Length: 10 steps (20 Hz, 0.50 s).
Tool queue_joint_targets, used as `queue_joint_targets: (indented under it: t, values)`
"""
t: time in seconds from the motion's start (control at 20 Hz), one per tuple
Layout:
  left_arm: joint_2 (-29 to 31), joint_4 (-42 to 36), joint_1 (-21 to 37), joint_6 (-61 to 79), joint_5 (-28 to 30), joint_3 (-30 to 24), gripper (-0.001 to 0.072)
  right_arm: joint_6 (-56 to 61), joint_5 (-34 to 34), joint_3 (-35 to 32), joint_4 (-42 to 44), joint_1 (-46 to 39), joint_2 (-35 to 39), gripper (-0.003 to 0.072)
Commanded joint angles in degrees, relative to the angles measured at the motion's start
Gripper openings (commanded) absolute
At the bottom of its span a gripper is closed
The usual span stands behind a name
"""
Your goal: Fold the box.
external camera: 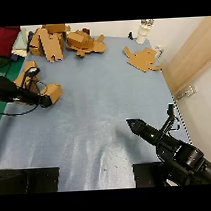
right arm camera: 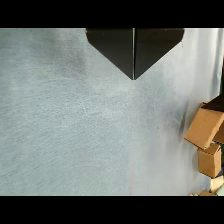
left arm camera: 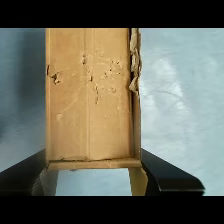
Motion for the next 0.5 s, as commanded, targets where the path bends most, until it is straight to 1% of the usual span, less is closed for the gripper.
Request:
queue_joint_targets:
  t: [0.0,0.2,0.3,0.35,0.4,0.45]
  values:
    - [0.04,3.52,4.92,-2.67,0.04,0.07,0.0333,0.15,0.00,0.02,-0.13,0.00,0.07,0.0004]
    - [0.04,7.91,8.57,-6.25,-1.97,0.07,0.0333,0.15,0.02,0.04,-0.09,0.02,0.07,0.0004]
    - [0.04,8.26,9.66,-8.02,-3.10,0.07,0.0334,0.15,-0.02,0.04,-0.09,0.02,0.07,0.0004]
    - [0.04,8.28,9.75,-8.15,-4.00,0.07,0.0413,0.17,0.00,0.02,-0.11,0.00,0.07,0.0004]
    - [0.04,8.31,9.75,-9.14,-4.35,0.07,0.0687,0.15,0.00,0.04,-0.11,0.00,0.07,0.0004]
    - [0.04,8.70,9.77,-12.02,-4.57,0.09,0.0698,0.15,0.00,0.04,-0.11,0.00,0.07,0.0004]
